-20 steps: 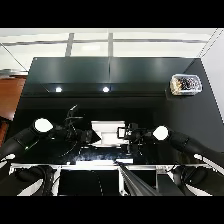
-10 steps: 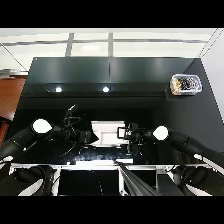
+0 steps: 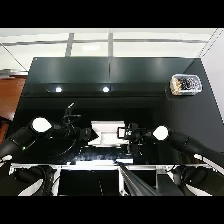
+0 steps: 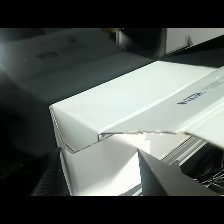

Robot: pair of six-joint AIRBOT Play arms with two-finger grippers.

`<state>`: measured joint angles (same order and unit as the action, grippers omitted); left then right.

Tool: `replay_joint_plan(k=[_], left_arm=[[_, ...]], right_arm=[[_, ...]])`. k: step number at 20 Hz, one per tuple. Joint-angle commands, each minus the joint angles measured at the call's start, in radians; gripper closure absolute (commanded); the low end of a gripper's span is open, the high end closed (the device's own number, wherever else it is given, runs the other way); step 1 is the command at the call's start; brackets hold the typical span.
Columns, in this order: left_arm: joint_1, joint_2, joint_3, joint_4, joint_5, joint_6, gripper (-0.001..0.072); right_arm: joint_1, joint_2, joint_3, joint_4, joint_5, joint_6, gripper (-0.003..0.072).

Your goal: Fold the box and place the chain.

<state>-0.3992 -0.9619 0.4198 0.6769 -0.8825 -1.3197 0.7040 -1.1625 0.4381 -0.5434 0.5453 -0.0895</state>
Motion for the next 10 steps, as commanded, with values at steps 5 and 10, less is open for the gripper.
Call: replay_joint_plan(k=[5, 10], left_arm=[[-0.002, 0.000, 0.010, 0.001, -0.016, -0.028, 0.0208], [-0.002, 0.000, 0.010, 0.031, -0.019, -0.054, 0.0222]], right_arm=[[0.001, 0.000, 0.001, 0.000, 0.000, 0.000, 0.0296], [0.001, 0.000, 0.001, 0.000, 0.000, 0.000, 0.0296]])
